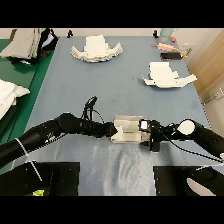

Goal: Fold the box.

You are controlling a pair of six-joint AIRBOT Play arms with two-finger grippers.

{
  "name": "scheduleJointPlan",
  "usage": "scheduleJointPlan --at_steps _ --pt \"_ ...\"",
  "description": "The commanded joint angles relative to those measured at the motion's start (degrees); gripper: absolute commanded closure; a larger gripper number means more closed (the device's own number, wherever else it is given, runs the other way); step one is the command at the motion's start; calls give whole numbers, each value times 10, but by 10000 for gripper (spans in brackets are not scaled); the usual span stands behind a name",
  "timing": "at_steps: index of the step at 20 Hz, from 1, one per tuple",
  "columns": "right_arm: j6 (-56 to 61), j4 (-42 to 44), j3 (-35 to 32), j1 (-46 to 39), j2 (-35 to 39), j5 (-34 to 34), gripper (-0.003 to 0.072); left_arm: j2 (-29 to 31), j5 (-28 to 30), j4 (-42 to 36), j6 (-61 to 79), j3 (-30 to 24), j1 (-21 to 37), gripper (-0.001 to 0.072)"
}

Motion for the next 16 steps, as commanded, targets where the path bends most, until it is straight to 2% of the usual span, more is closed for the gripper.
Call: scheduleJointPlan --at_steps 1,4,9,12,16 --pt "0 0 0 0 0 0 174 -11 12 137 -180 18 -47 296" --pt "0 0 0 0 0 0 174 -42 -22 260 -304 66 -80 297" --pt "0 0 0 0 0 0 174 -117 -146 435 -462 168 -131 297" --pt "0 0 0 0 0 0 174 -165 -181 468 -489 219 -158 297" --pt "0 0 0 0 0 0 174 -224 -263 501 -528 281 -174 296"
